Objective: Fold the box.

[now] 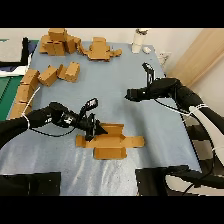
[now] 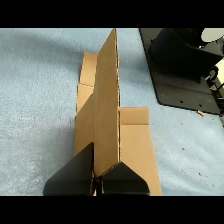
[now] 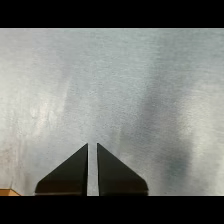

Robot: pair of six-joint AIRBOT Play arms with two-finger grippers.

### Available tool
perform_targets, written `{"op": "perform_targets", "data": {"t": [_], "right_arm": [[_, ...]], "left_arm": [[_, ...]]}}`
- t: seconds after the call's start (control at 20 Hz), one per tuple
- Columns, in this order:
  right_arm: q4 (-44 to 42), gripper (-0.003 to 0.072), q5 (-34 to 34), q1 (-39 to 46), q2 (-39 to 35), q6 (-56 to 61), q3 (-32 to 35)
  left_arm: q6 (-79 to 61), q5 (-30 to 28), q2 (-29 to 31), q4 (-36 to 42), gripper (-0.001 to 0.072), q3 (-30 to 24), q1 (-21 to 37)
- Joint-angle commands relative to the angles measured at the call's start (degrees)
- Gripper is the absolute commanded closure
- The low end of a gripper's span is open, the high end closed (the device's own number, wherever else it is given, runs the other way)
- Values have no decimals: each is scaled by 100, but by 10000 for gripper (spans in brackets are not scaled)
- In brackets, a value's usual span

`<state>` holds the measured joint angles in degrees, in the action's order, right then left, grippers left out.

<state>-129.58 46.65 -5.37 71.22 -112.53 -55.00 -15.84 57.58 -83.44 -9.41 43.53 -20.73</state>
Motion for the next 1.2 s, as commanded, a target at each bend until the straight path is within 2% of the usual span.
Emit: {"op": "perform_targets", "data": {"t": [0.0,0.05,0.2,0.3,0.45,0.65,0.75,0.95,1.05,1.15], "right_arm": [[153,643,107,0,2,42,-2],[380,679,142,0,2,308,-2],[1899,680,562,0,-74,2146,-4],[2822,681,1281,-83,-337,3036,-4],[4221,681,2518,-647,-955,4172,-4],[4336,681,4214,-1685,-1563,4616,-2],[4317,680,4649,-2404,-1845,4715,15],[4129,681,4472,-3818,-2413,4804,557],[4127,681,3934,-4463,-2658,4730,1056],[4109,680,3058,-5056,-2830,4474,1565]], "left_arm": [[44,4,-2,15,695,-2,2],[44,4,-2,17,695,-2,0],[39,0,-2,44,695,0,0],[39,0,-2,44,695,0,0],[39,0,-2,48,695,0,0],[37,0,-2,50,695,0,0],[37,0,-2,50,695,0,0],[37,0,-2,50,695,0,0],[37,0,-2,50,695,0,0],[37,0,-2,50,695,0,0]]}}
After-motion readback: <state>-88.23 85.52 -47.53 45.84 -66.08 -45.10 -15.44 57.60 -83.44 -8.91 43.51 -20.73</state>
